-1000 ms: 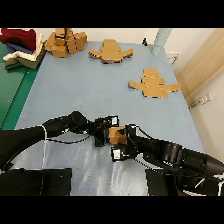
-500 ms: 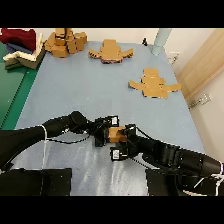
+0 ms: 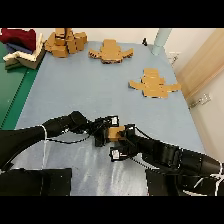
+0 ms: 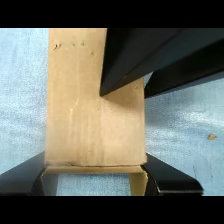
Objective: Fold the box.
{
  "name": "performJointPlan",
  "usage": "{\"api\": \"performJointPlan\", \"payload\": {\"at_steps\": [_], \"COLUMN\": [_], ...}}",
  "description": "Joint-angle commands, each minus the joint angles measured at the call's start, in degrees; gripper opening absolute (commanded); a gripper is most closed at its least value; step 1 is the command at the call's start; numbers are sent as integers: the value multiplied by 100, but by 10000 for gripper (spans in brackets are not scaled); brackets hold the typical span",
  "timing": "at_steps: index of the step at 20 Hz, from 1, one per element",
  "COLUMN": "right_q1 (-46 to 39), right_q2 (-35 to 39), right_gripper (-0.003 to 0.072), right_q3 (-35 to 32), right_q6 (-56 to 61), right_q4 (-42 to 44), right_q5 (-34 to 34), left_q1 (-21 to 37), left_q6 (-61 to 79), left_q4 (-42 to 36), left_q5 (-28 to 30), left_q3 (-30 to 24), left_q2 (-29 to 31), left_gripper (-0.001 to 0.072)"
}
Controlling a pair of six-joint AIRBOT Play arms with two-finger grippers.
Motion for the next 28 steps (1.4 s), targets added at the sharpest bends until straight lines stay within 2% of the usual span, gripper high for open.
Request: {"api": "performJointPlan", "payload": {"at_steps": [1, 8, 9, 10, 11, 19, 20, 21, 22, 27, 28], "right_q1": [2, 4, 4, 7, 7, 2, 2, 2, 2, 4, 4], "right_q2": [46, 52, 55, 68, 85, 22, 0, -7, -7, -4, 4], "right_gripper": [225, 229, 274, 419, 470, 465, 445, 343, 279, 271, 304], "right_q3": [4, 4, 4, 4, 4, -2, -2, -2, -2, 0, 0], "right_q6": [2, 2, 0, 0, 2, 2, 2, 2, 2, 2, 2], "right_q4": [0, 2, 2, 9, 26, 66, 63, 63, 63, 63, 66], "right_q5": [-4, -9, -7, 0, 0, -15, -13, -13, -13, -11, -11], "left_q1": [2, 2, 2, 4, 2, 2, 2, 2, 2, 2, 4], "left_q6": [7, 7, 7, 7, 7, 7, 7, 7, 7, 7, 7], "left_q4": [2, 0, 2, 2, 2, 2, 2, 2, 2, 2, 2], "left_q5": [-4, -4, -4, -2, -2, -2, -2, -4, -4, -2, -4], "left_q3": [4, 4, 4, 4, 4, 4, 4, 4, 4, 4, 4], "left_q2": [0, 0, 0, 0, 0, 0, 0, 0, 0, 0, 0], "left_gripper": [474, 474, 474, 474, 474, 474, 474, 474, 474, 474, 474]}}
